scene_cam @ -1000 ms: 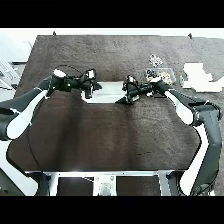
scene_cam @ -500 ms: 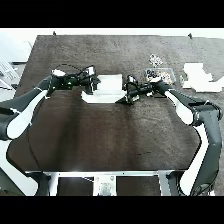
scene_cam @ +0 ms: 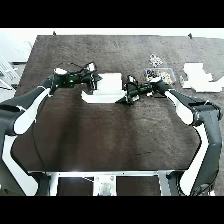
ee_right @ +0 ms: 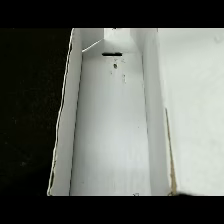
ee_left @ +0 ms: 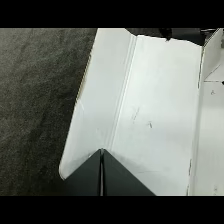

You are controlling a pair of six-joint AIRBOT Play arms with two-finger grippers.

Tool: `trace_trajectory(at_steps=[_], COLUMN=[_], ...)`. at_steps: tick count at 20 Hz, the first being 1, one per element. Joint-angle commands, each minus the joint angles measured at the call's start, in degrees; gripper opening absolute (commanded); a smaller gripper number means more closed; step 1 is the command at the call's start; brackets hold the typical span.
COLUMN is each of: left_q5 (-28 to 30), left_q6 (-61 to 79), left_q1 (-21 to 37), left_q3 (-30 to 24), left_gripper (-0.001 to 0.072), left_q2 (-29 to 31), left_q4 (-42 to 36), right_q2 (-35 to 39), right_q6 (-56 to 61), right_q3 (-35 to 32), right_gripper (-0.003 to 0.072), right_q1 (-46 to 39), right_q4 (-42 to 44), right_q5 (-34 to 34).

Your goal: Fold the box and place the chain.

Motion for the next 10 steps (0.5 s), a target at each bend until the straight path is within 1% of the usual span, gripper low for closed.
trace_trajectory(at_steps=[1, 3, 8, 10], left_q5=[-0.44, -0.87, -1.31, -1.31], left_q6=[-2.75, -4.85, -10.19, -12.98], left_q1=[-0.24, -0.37, -0.37, -0.37], left_q3=[0.42, 0.48, 0.46, 0.44], left_gripper=[0.0016, 0.0016, 0.0016, 0.0016], left_q2=[-0.20, -0.13, -0.15, -0.37], left_q4=[1.86, 4.52, 7.43, 10.08], right_q2=[0.00, 0.02, 0.00, 0.02], right_q6=[0.00, 0.00, 0.00, 0.00], right_q3=[-0.02, -0.02, -0.02, -0.02], right_gripper=[0.0581, 0.0581, 0.0581, 0.0581], right_q1=[0.04, 0.04, 0.04, 0.04], right_q4=[0.00, 0.00, 0.00, 0.00], right_q5=[0.00, 0.00, 0.00, 0.00])
